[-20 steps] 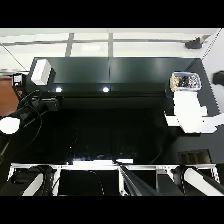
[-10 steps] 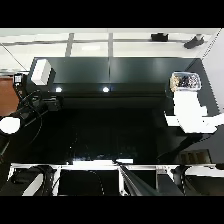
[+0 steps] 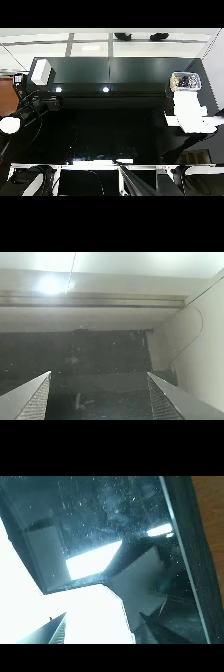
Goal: Fold the box and place the chain.
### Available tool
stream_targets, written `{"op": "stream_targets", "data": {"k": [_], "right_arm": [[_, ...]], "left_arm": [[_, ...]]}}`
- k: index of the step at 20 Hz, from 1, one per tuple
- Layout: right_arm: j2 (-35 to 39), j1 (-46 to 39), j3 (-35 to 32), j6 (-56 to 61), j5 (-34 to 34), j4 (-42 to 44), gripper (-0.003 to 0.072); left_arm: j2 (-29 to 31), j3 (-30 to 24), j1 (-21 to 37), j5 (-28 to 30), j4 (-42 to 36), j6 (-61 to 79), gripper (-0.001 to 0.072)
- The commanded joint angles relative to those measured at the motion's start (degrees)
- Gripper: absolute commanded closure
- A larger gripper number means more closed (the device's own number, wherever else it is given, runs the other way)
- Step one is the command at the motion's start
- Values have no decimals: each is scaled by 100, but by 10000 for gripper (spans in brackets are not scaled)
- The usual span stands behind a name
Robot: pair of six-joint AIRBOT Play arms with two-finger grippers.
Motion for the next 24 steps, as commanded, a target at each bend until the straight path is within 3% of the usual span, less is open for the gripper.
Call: {"op": "stream_targets", "data": {"k": [1, 2, 7, 12, 15, 20, 24], "right_arm": [[-48, -4, 11, -247, 282, 39, 526], [-48, -4, 13, -407, 398, 39, 661], [116, -2, 4, -573, 861, 968, 670], [929, 107, -374, -833, 769, 2323, 670], [1543, 345, -944, -1062, 765, 3018, 670], [2531, 1303, -2159, -1093, 649, 3237, 670], [3589, 2334, -3580, -1281, -479, 4151, 670]], "left_arm": [[-2, 0, -2, 4, 0, 0, -1], [-2, 0, -2, 4, 2, 0, -2], [-2, 0, -2, 7, 2, 0, -1], [-2, 0, -2, 11, 2, 0, -1], [0, 0, -2, -17, -13, -2, -1], [-2, 0, -2, -144, -22, -2, -1], [-9, 0, -7, -192, -22, -2, -1]]}}
